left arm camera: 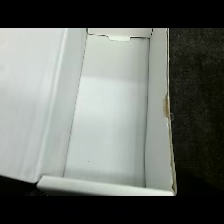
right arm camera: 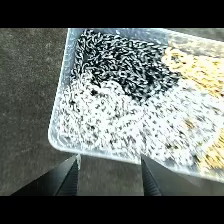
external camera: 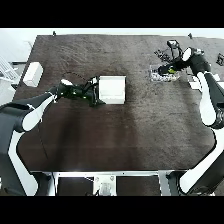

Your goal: Fold the box and place the chain.

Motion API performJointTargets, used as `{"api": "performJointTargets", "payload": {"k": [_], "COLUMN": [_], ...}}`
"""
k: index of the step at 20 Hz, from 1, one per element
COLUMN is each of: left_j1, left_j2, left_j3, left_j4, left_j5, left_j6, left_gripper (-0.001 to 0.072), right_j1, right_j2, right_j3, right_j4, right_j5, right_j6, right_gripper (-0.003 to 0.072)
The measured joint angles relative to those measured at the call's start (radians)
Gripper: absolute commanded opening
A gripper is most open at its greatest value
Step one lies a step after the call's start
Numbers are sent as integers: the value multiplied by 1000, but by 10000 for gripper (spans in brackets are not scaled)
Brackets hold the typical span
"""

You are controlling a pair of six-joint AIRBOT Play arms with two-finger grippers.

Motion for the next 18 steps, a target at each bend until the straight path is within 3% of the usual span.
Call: {"api": "performJointTargets", "payload": {"k": [5,7,9,14,18], "left_j1": [0,0,0,0,0], "left_j2": [0,0,0,0,0], "left_j3": [0,0,0,0,0], "left_j4": [0,0,0,0,0], "left_j5": [0,0,1,1,2], "left_j6": [0,0,0,0,0], "left_gripper": [334,334,334,334,334], "right_j1": [-11,-11,-11,-9,8], "right_j2": [-52,-71,-84,-83,-8], "right_j3": [1,1,4,54,82], "right_j4": [75,96,103,91,20], "right_j5": [-60,-77,-84,-60,-39], "right_j6": [-53,-63,-71,-43,16], "right_gripper": [375,235,22,13,11]}}
